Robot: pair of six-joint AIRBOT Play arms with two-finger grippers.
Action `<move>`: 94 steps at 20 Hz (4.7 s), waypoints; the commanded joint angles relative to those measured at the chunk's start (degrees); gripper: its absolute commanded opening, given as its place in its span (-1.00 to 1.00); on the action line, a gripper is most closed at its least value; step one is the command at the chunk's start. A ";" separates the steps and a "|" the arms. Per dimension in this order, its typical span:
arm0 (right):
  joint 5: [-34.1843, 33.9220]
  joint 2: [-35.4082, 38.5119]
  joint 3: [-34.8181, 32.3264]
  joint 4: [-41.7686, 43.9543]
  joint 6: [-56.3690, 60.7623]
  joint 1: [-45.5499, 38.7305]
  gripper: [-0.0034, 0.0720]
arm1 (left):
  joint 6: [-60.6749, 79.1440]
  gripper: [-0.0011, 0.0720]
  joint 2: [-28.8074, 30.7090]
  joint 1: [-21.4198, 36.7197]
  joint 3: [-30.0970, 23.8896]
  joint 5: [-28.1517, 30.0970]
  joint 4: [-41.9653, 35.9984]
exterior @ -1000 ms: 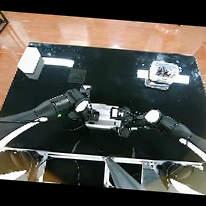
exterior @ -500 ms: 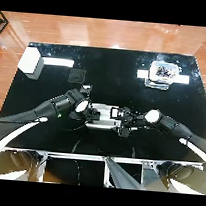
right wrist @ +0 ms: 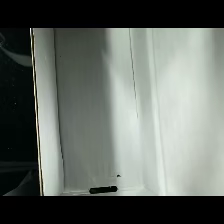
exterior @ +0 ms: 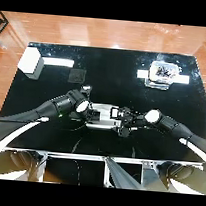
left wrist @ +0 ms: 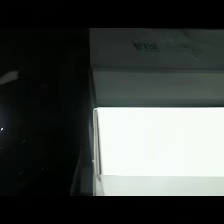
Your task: Fold the box and place the chain.
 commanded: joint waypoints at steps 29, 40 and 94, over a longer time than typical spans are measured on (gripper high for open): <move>3.28 13.00 0.15 -9.38 12.70 0.04 0.89 | 1.40 -0.91 2.16 1.27 -0.02 -1.84 2.32; -0.31 8.57 0.11 -15.80 9.57 4.26 0.58 | 3.30 -0.91 0.55 1.25 -0.02 -1.14 3.87; -9.31 3.82 0.11 1.62 12.20 9.31 -0.30 | 3.30 -0.91 0.37 1.25 -0.02 -1.49 3.63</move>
